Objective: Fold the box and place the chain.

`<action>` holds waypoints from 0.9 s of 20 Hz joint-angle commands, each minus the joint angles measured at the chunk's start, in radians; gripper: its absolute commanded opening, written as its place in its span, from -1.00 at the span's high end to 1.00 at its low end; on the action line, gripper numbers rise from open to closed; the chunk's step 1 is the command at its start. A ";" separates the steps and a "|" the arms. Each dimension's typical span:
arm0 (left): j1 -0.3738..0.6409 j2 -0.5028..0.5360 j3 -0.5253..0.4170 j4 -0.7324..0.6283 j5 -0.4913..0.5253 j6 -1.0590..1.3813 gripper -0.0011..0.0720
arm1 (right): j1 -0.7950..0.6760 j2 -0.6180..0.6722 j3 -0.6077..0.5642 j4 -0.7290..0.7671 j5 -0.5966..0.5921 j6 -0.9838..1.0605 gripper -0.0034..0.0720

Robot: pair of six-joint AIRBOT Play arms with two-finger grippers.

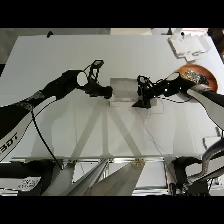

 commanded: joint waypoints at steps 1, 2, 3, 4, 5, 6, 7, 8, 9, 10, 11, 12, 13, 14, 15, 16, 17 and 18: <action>-0.039 -0.021 0.044 0.100 -0.058 -0.178 -0.55 | 0.000 0.001 0.001 0.000 0.000 0.000 -0.42; -0.050 -0.033 0.061 0.116 -0.079 -0.216 -0.55 | 0.000 0.001 0.001 0.000 0.000 0.000 -0.42; -0.061 -0.047 0.085 0.143 -0.104 -0.245 -0.55 | 0.000 0.001 0.001 0.000 0.000 0.000 -0.42; -0.071 -0.061 0.105 0.173 -0.128 -0.267 -0.55 | 0.000 0.001 0.001 0.000 0.000 0.000 -0.42; -0.081 -0.075 0.122 0.208 -0.156 -0.305 -0.55 | 0.000 0.001 0.001 0.000 0.000 0.000 -0.42; -0.090 -0.091 0.143 0.254 -0.195 -0.361 -0.55 | 0.000 0.001 0.001 0.000 0.000 0.000 -0.42; -0.100 -0.108 0.163 0.288 -0.235 -0.403 -0.55 | 0.000 0.001 0.001 0.000 0.000 0.000 -0.42; -0.107 -0.126 0.185 0.303 -0.269 -0.422 -0.55 | 0.000 0.001 0.001 0.000 0.000 0.000 -0.42; -0.113 -0.137 0.197 0.302 -0.278 -0.428 -0.55 | 0.000 0.001 0.001 0.000 0.000 0.000 -0.42; -0.120 -0.143 0.202 0.302 -0.270 -0.429 -0.55 | 0.000 0.001 0.001 0.000 0.000 0.000 -0.42; -0.126 -0.144 0.202 0.303 -0.263 -0.445 -0.55 | 0.000 0.001 0.001 0.000 0.000 0.000 -0.42; -0.129 -0.145 0.202 0.306 -0.259 -0.472 -0.52 | 0.000 0.001 0.001 0.000 0.000 0.000 -0.42; -0.129 -0.145 0.202 0.306 -0.250 -0.490 -0.24 | 0.000 0.001 0.001 0.000 0.000 0.000 -0.42; -0.129 -0.145 0.202 0.302 -0.244 -0.492 0.04 | 0.000 0.001 0.001 0.000 0.000 0.000 -0.42; -0.132 -0.145 0.202 0.301 -0.235 -0.492 0.05 | 0.000 0.001 0.001 0.000 0.000 0.000 -0.42; -0.132 -0.145 0.202 0.298 -0.224 -0.492 0.06 | 0.000 0.001 0.001 0.000 0.000 0.000 -0.42; -0.134 -0.145 0.202 0.288 -0.211 -0.491 0.06 | 0.000 0.001 0.001 0.000 0.000 0.000 -0.42; -0.136 -0.145 0.202 0.280 -0.194 -0.491 0.06 | 0.000 0.001 0.001 0.000 0.000 0.000 -0.42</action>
